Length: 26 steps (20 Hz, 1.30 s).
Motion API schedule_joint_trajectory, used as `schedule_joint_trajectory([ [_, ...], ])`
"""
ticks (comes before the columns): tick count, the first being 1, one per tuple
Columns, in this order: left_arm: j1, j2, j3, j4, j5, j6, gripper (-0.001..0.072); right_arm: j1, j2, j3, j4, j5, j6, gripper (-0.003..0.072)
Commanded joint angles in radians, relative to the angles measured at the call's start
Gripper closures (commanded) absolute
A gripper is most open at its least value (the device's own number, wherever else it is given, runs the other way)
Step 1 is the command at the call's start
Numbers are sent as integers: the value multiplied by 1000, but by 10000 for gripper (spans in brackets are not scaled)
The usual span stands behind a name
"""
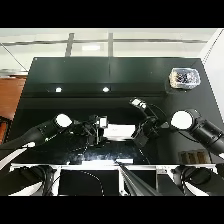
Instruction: Fold the box and place the chain.
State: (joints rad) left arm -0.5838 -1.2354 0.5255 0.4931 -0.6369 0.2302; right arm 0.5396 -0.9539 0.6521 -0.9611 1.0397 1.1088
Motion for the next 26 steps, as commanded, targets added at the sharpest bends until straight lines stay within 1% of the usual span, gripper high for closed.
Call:
schedule_joint_trajectory([
  [1, 0, -1, 0, 0, 1, 1, 352, -56, -5, -113, 363, -223, 84, 660],
  [2, 0, -1, 0, 0, 1, 1, 352, -60, -21, -139, 477, -259, 60, 660],
  [3, 0, -1, 0, 0, 1, 1, 352, -60, -41, -148, 528, -259, 42, 659],
  [4, 0, -1, 0, 0, 1, 1, 352, -57, -63, -148, 538, -250, 42, 659],
  [6, 0, -1, 0, 0, 1, 1, 352, -58, -100, -148, 526, -243, 43, 658],
  [11, 0, -1, 0, 0, 0, 1, 353, -58, -161, -148, 405, -260, 48, 657],
  [15, 0, -1, 0, 0, 0, 1, 353, -58, -159, -144, 419, -248, 40, 658],
  [17, 0, -1, 0, -1, 0, 1, 353, -64, -147, -103, 427, -182, -26, 658],
  [20, 0, 0, 1, 0, 5, 1, 351, -109, -81, 0, 406, -82, -44, 654],
  [21, 0, 4, 0, 0, 5, 0, 333, -142, -48, 35, 383, -60, -43, 648],
  [22, 0, 13, 1, 0, 5, -16, 264, -182, -14, 68, 362, -41, -42, 648],
  [23, 0, 28, 0, 0, 4, -42, 174, -234, 24, 97, 354, -27, -39, 648],
  [24, 0, 45, 0, 1, 4, -64, 59, -285, 57, 115, 356, -23, -39, 648],
  [25, 0, 68, 0, 4, 3, -87, -1, -339, 89, 127, 356, -22, -39, 648],
  [26, 0, 95, 0, 23, 1, -109, -1, -387, 115, 127, 357, -20, -39, 648],
])
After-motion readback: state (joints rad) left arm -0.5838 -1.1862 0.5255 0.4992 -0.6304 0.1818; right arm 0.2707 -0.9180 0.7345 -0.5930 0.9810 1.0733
